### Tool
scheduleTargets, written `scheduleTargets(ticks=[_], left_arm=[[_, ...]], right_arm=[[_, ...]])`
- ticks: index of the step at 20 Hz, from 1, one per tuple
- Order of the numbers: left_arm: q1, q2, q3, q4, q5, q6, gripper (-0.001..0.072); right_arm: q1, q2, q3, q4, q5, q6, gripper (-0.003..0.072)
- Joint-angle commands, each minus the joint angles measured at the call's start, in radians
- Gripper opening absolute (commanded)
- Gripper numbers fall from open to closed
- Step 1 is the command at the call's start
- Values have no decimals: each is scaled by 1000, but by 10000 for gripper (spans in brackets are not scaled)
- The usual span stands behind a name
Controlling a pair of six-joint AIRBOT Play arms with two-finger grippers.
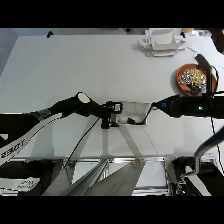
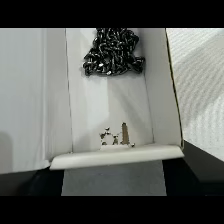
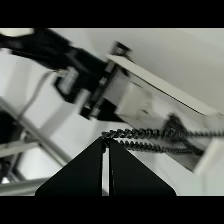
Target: Fold the box and place the chain.
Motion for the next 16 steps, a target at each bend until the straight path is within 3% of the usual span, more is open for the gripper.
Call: scheduleTargets(ticks=[1, 5, 10, 16], left_arm=[[0, 1, 0, 0, -2, 0, 44], [0, 1, 0, 0, -3, 0, 44], [0, 1, 0, 0, -3, 0, 44], [0, 1, 0, 0, -3, 0, 44]], right_arm=[[64, 21, 1, 143, -70, -116, 12], [211, -10, 1, -1, -202, -114, 13], [316, -162, 1, -171, -215, -55, 14], [378, -311, -28, -234, -257, -8, 16]])
